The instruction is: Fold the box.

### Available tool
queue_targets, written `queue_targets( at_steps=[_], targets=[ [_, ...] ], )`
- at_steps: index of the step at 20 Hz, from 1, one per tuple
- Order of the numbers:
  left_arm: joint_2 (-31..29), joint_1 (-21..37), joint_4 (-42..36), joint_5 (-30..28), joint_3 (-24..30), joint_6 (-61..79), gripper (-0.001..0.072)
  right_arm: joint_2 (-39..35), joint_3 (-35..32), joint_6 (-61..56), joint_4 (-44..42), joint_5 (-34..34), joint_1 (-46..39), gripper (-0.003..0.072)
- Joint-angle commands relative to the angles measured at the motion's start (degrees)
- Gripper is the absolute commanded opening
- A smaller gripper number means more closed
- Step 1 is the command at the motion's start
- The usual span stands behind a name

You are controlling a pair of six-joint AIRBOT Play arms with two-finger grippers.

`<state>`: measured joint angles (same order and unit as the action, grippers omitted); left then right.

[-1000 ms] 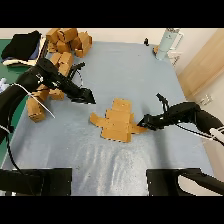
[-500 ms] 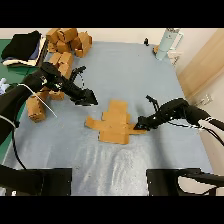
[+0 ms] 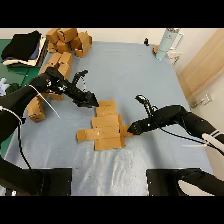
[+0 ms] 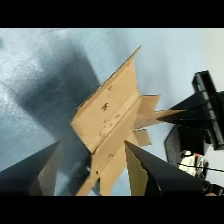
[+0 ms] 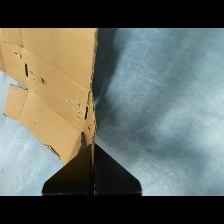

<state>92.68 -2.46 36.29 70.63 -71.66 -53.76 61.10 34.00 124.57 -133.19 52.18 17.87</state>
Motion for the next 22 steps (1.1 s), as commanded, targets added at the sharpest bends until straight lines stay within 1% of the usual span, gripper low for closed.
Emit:
queue_targets(
  at_steps=[1, 4, 8, 12, 13, 14, 16, 17, 18, 19, 21, 22],
  targets=[
    [0.6, -0.1, 3.3, -0.7, 0.0, -0.2, 0.0605, -2.5, -2.3, 0.0, 0.9, -2.1, 1.2, 0.0002],
    [3.7, -0.7, 0.9, -1.4, 0.0, -0.2, 0.0605, -2.6, -2.3, -0.1, 0.9, -2.3, 1.2, 0.0002],
    [7.6, -2.4, -5.2, -0.9, 0.0, 2.4, 0.0605, -2.6, -2.3, 0.0, 0.9, -2.5, 1.2, 0.0002],
    [10.1, -5.6, -9.8, 3.3, -0.1, 7.4, 0.0605, -2.6, -2.3, 0.0, 0.9, -2.4, 1.2, 0.0002],
    [10.1, -5.8, -10.1, 3.8, -0.1, 7.9, 0.058, -2.6, -2.3, 0.0, 0.9, -2.4, 1.2, 0.0002],
    [10.1, -5.7, -10.4, 4.3, -0.1, 8.1, 0.0471, -2.6, -2.3, 0.0, 0.9, -2.4, 1.2, 0.0002],
    [10.1, -5.0, -10.6, 6.2, -0.1, 9.5, 0.0455, -2.6, -2.3, 0.0, 0.9, -2.4, 1.2, 0.0002],
    [10.1, -4.8, -10.7, 7.0, -0.1, 9.8, 0.041, -2.6, -2.3, 0.0, 0.9, -2.4, 1.2, 0.0002],
    [10.1, -4.5, -10.8, 7.7, -0.1, 10.4, 0.0322, -2.6, -2.3, 0.0, 0.9, -2.4, 1.2, 0.0002],
    [10.1, -4.2, -11.1, 8.0, -0.1, 10.7, 0.0295, -2.6, -2.3, 0.0, 0.9, -2.4, 1.2, 0.0002],
    [10.1, -3.9, -13.0, 8.0, -0.1, 11.6, 0.0284, -2.6, -2.3, 0.0, 0.9, -2.4, 1.2, 0.0002],
    [10.1, -3.9, -14.1, 8.1, -0.1, 12.5, 0.0184, -2.6, -2.3, 0.0, 0.9, -2.4, 1.2, 0.0002]
  ],
)
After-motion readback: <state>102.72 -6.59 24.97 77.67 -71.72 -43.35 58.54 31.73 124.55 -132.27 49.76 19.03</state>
